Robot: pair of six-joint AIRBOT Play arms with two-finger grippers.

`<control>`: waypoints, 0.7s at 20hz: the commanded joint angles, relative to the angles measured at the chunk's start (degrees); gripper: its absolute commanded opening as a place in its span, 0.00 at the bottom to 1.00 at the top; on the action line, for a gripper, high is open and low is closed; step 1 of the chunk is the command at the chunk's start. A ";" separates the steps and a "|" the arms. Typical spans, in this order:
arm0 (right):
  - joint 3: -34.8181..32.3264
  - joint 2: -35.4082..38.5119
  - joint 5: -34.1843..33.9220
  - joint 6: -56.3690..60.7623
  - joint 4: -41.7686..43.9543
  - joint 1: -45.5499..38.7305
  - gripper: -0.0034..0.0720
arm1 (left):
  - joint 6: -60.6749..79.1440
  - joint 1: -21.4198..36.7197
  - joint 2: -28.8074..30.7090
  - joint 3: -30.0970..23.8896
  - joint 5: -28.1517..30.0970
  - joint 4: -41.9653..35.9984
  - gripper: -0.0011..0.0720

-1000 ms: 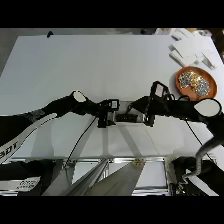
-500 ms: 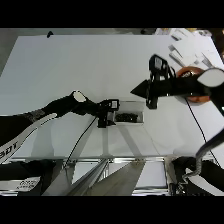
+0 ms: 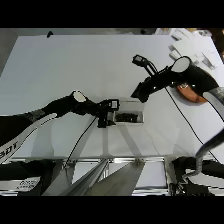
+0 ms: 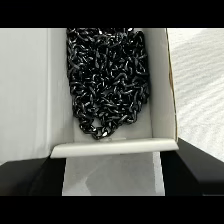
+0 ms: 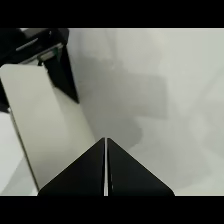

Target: Fold the box and place the chain.

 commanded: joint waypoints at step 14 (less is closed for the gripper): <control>-11.87 10.64 -4.94 -9.94 -7.45 10.36 0.42 | 0.02 0.02 0.04 -0.02 0.00 0.02 0.21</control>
